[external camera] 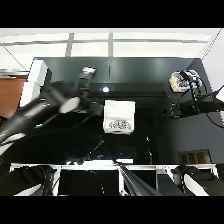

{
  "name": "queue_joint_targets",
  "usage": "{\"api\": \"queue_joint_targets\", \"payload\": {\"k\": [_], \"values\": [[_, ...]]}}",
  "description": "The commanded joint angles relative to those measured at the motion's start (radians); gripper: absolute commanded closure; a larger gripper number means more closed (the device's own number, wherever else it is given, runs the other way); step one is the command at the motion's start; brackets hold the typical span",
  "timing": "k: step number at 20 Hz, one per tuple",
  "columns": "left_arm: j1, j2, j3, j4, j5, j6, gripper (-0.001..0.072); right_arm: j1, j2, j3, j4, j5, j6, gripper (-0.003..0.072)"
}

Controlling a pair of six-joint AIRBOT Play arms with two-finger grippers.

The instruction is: Fold the box and place the chain.

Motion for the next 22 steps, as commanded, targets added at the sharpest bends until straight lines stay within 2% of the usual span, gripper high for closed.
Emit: {"api": "queue_joint_targets", "payload": {"k": [1, 2, 3, 4, 5, 6, 7, 10, 12, 16, 17, 22], "values": [[0.172, 0.247, -0.215, 0.026, 0.119, 0.069, 0.0240, -0.001, 0.001, 0.000, 0.000, -0.032, 0.000, 0.0423], [0.251, 0.312, -0.299, -0.057, 0.218, 0.114, 0.0093, -0.001, 0.001, 0.000, 0.000, -0.045, 0.000, 0.0423], [0.334, 0.361, -0.383, -0.213, 0.308, 0.222, 0.0013, -0.001, 0.001, 0.000, 0.000, -0.058, 0.000, 0.0422], [0.399, 0.380, -0.451, -0.402, 0.351, 0.432, 0.0008, -0.001, 0.000, 0.000, 0.000, -0.074, 0.000, 0.0422], [0.438, 0.373, -0.498, -0.563, 0.346, 0.658, 0.0008, -0.001, 0.000, 0.000, 0.000, -0.088, 0.000, 0.0423], [0.456, 0.353, -0.539, -0.698, 0.327, 0.903, 0.0008, -0.001, 0.000, 0.000, 0.000, -0.099, 0.000, 0.0423], [0.455, 0.329, -0.562, -0.766, 0.309, 1.105, 0.0008, -0.001, 0.000, 0.000, 0.000, -0.102, 0.000, 0.0423], [0.414, 0.240, -0.578, -0.798, 0.301, 1.636, 0.0000, -0.001, 0.000, 0.000, 0.000, -0.095, 0.000, 0.0422], [0.397, 0.174, -0.555, -0.826, 0.296, 1.833, -0.0003, -0.001, 0.000, 0.000, 0.000, -0.080, 0.008, 0.0423], [0.398, -0.007, -0.489, -1.101, 0.264, 2.173, -0.0006, 0.000, 0.000, 0.000, 0.000, -0.062, 0.025, 0.0422], [0.394, -0.053, -0.464, -1.107, 0.231, 2.232, -0.0006, 0.000, 0.000, 0.000, 0.000, -0.062, 0.027, 0.0422], [0.383, -0.196, -0.360, -1.104, 0.238, 2.257, -0.0007, 0.000, 0.000, 0.000, 0.000, -0.063, 0.048, 0.0422]]}}
